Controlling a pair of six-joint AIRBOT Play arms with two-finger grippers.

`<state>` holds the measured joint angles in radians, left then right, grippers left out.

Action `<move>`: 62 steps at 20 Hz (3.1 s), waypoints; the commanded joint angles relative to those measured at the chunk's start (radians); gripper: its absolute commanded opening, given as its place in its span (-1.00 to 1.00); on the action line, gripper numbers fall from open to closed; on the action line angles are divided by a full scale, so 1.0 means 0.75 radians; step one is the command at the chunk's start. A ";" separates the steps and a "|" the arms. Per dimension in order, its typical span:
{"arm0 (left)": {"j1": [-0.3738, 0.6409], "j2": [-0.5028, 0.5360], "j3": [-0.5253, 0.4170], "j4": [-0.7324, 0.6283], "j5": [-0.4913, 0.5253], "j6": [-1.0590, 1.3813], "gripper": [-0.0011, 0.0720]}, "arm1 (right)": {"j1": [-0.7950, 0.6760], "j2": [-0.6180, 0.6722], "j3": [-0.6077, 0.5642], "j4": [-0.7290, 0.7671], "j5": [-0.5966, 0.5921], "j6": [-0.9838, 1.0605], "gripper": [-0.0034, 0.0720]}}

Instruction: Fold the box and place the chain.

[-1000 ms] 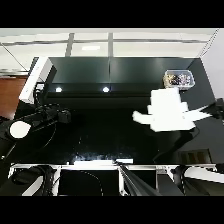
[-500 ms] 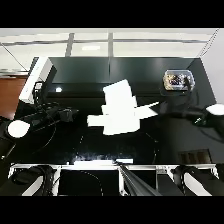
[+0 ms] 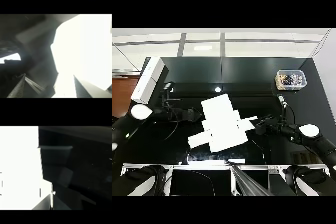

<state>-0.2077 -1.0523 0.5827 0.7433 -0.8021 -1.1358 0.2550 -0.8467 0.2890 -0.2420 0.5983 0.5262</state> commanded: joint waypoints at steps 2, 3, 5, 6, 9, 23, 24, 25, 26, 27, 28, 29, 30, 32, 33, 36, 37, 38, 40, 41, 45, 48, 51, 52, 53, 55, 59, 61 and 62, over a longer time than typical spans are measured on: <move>0.007 -0.368 0.188 -0.218 -0.326 0.296 0.96 | 0.028 0.008 -0.015 0.008 0.000 -0.020 -0.89; 0.005 -0.437 0.224 -0.230 -0.372 0.323 0.96 | 0.028 0.008 -0.015 0.008 0.005 -0.020 -0.89; 0.003 -0.539 0.275 -0.248 -0.444 0.341 0.95 | 0.028 0.008 -0.015 0.008 0.004 -0.020 -0.89; 0.002 -0.580 0.294 -0.277 -0.502 0.393 0.91 | 0.028 0.008 -0.015 0.008 0.003 -0.020 -0.89; 0.002 -0.688 0.313 -0.380 -0.678 0.588 0.72 | 0.028 0.008 -0.015 0.008 -0.002 -0.020 -0.89; 0.003 -0.720 0.338 -0.293 -0.723 0.840 -0.89 | 0.023 0.008 -0.012 0.008 -0.055 0.009 -0.75; 0.002 -0.718 0.341 -0.293 -0.723 0.857 -0.89 | -0.007 0.008 0.005 -0.007 -0.048 0.049 0.24; 0.001 -0.715 0.349 -0.293 -0.722 0.867 -0.89 | -0.064 0.012 0.035 -0.055 -0.002 0.079 0.76; -0.004 -0.703 0.362 -0.292 -0.717 0.889 -0.89 | -0.146 0.019 0.086 -0.134 0.075 0.092 0.76; -0.011 -0.686 0.374 -0.289 -0.703 0.911 -0.90 | -0.233 0.023 0.143 -0.208 0.161 0.093 0.76; -0.020 -0.661 0.390 -0.267 -0.670 0.923 -0.90 | -0.329 0.023 0.216 -0.303 0.260 0.093 0.76; -0.035 -0.629 0.401 -0.228 -0.620 0.928 -0.90 | -0.413 0.023 0.288 -0.405 0.348 0.092 0.76; -0.060 -0.585 0.407 -0.171 -0.556 0.939 -0.90 | -0.487 0.023 0.361 -0.524 0.423 0.092 0.76; -0.121 -0.490 0.406 -0.077 -0.440 1.022 -0.90 | -0.550 0.023 0.464 -0.749 0.500 0.091 0.76; -0.159 -0.444 0.401 -0.064 -0.363 1.072 -0.90 | -0.551 0.023 0.477 -0.822 0.496 0.088 0.76; -0.281 -0.403 0.350 -0.092 -0.101 1.336 -0.89 | -0.520 0.022 0.445 -0.891 0.487 -0.031 0.76; -0.323 -0.404 0.345 -0.096 -0.076 1.429 -0.89 | -0.499 0.022 0.417 -0.890 0.488 -0.100 0.76; -0.365 -0.406 0.345 -0.095 -0.045 1.504 -0.89 | -0.476 0.022 0.388 -0.890 0.489 -0.149 0.76; -0.418 -0.416 0.345 -0.090 0.062 1.547 -0.89 | -0.414 0.022 0.338 -0.890 0.488 -0.199 0.76; -0.432 -0.428 0.345 -0.089 0.100 1.547 -0.89 | -0.379 0.022 0.312 -0.883 0.477 -0.225 0.76; -0.439 -0.499 0.345 -0.089 0.037 1.547 -0.89 | -0.235 0.022 0.192 -0.736 0.372 -0.332 0.76; -0.440 -0.516 0.345 -0.078 -0.005 1.583 -0.89 | -0.140 0.022 0.127 -0.721 0.325 -0.431 0.76; -0.445 -0.516 0.345 -0.061 -0.025 1.589 -0.89 | -0.071 0.021 0.084 -0.721 0.298 -0.469 0.76; -0.444 -0.516 0.345 -0.061 -0.025 1.589 -0.89 | -0.049 0.021 0.069 -0.721 0.278 -0.470 0.76; -0.444 -0.516 0.345 -0.061 -0.025 1.589 -0.89 | -0.028 0.021 0.051 -0.721 0.269 -0.481 0.76; -0.444 -0.516 0.345 -0.061 -0.025 1.589 -0.89 | 0.023 0.020 0.024 -0.721 0.273 -0.552 0.76; -0.444 -0.516 0.345 -0.061 -0.025 1.589 -0.89 | 0.166 -0.002 0.015 -0.720 0.234 -0.608 0.76; -0.444 -0.516 0.345 -0.061 -0.025 1.589 -0.89 | 0.219 -0.030 0.015 -0.697 0.202 -0.642 0.76; -0.444 -0.516 0.345 -0.061 -0.025 1.589 -0.89 | 0.238 -0.046 0.015 -0.681 0.203 -0.687 0.76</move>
<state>-0.5404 -1.4387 0.8425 0.6960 -0.8204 0.0563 0.3798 -0.8585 0.3042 -0.7734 0.7746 0.0708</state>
